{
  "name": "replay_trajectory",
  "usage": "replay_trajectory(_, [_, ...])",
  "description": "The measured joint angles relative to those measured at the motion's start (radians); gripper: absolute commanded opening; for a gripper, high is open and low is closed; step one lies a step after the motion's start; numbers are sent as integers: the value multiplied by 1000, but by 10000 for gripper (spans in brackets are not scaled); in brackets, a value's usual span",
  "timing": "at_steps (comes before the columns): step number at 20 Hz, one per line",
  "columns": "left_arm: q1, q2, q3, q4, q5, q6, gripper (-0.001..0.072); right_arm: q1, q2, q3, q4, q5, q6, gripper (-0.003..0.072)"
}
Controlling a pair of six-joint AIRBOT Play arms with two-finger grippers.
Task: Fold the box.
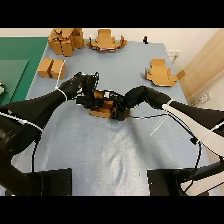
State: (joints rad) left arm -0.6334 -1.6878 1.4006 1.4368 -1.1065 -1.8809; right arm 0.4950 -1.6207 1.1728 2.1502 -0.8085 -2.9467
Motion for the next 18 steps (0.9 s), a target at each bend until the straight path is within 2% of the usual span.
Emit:
replay_trajectory(1, [-6, 0, 1, 2, 3, 2, 284, 0, 0, 0, -2, 0, -1, 514])
replay_trajectory(2, [-14, 1, 3, -6, 8, 3, 439, 0, -1, -1, -5, 1, -2, 514])
replay_trajectory(4, [-26, 1, 4, 2, 9, -8, 435, 2, -1, -2, -2, 1, -2, 514])
replay_trajectory(5, [-29, 1, 4, 18, 12, -18, 387, 2, -2, -2, 3, 2, -2, 514])
replay_trajectory(6, [-33, 1, 4, 34, 7, -29, 276, 2, -2, -2, 3, 1, -2, 514])
replay_trajectory(7, [-34, 0, 4, 51, 3, -37, 275, 2, -1, -2, 2, 1, -2, 514])
replay_trajectory(8, [-35, 0, 4, 63, 3, -46, 227, 2, -2, -2, 3, 4, -2, 514])
replay_trajectory(9, [-37, -1, 4, 69, 0, -51, 219, 2, -1, -2, 2, 0, -2, 514])
replay_trajectory(11, [-39, -5, 4, 84, -3, -60, 13, 2, -1, -2, 2, 0, -1, 514])
replay_trajectory(18, [-64, -19, 5, 135, -18, -73, 8, 1, -1, -2, 4, -1, 0, 514])
